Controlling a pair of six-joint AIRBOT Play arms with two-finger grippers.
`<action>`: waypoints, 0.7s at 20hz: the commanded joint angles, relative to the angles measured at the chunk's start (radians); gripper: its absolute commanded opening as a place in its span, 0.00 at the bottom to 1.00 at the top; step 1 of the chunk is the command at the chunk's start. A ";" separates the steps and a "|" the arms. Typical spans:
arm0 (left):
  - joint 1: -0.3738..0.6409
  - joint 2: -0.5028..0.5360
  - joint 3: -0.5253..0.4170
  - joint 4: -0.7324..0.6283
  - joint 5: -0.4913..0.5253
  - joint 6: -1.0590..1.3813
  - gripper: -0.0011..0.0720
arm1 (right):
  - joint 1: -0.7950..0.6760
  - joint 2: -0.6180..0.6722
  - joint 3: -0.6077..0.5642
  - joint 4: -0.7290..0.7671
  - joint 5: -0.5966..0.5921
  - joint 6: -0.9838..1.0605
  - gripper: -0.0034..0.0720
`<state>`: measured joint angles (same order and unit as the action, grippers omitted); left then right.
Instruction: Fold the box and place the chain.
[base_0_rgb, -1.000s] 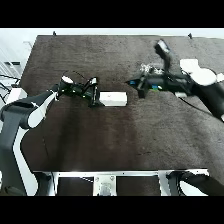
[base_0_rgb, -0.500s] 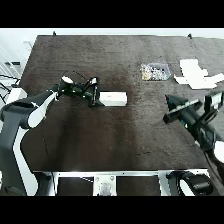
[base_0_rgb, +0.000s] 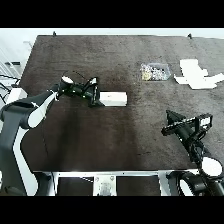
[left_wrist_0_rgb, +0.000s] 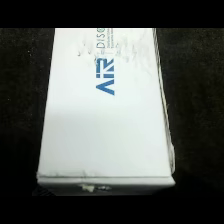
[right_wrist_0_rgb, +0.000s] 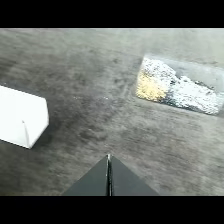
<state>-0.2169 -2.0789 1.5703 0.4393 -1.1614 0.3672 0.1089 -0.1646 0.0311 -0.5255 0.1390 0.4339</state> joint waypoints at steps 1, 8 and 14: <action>0.000 0.000 0.000 -0.004 -0.002 0.000 0.57 | 0.002 0.007 -0.015 -0.021 -0.034 0.000 0.06; 0.000 0.000 0.000 -0.003 -0.004 -0.001 0.57 | 0.003 0.007 -0.015 -0.021 -0.035 0.000 0.06; 0.001 0.039 0.003 -0.011 -0.009 -0.076 0.04 | 0.003 0.007 -0.015 -0.021 -0.035 0.001 0.06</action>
<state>-0.2169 -2.0632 1.5703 0.4332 -1.1717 0.3462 0.1112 -0.1585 0.0170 -0.5457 0.1043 0.4343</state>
